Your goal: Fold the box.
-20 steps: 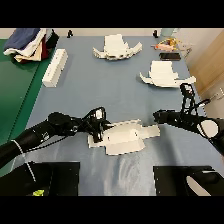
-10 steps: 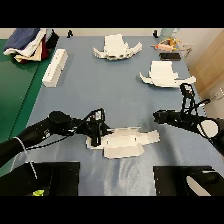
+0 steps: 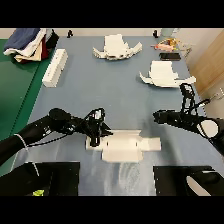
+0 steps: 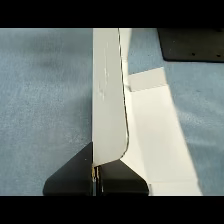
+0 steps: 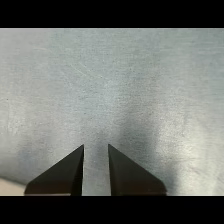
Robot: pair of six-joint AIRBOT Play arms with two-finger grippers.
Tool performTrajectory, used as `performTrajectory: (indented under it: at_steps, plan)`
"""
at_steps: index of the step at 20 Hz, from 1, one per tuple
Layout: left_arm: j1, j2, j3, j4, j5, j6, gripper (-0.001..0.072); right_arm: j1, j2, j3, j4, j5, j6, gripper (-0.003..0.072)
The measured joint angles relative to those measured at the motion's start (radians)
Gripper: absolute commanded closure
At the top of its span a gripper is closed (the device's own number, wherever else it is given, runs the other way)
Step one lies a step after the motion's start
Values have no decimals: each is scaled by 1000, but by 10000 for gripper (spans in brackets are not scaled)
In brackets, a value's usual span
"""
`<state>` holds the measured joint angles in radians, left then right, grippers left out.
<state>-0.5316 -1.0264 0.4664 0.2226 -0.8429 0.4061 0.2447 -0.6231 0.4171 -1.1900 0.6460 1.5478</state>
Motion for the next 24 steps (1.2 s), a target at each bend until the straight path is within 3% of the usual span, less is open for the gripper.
performTrajectory:
  at_steps: [6, 24]
  plan:
    - [49, -14, 16, -5, -55, -6, 695, 0, 0, 0, 0, 0, 0, 464]
    - [50, -25, -1, -6, 2, 21, 695, 0, 0, 0, 0, 0, 0, 463]
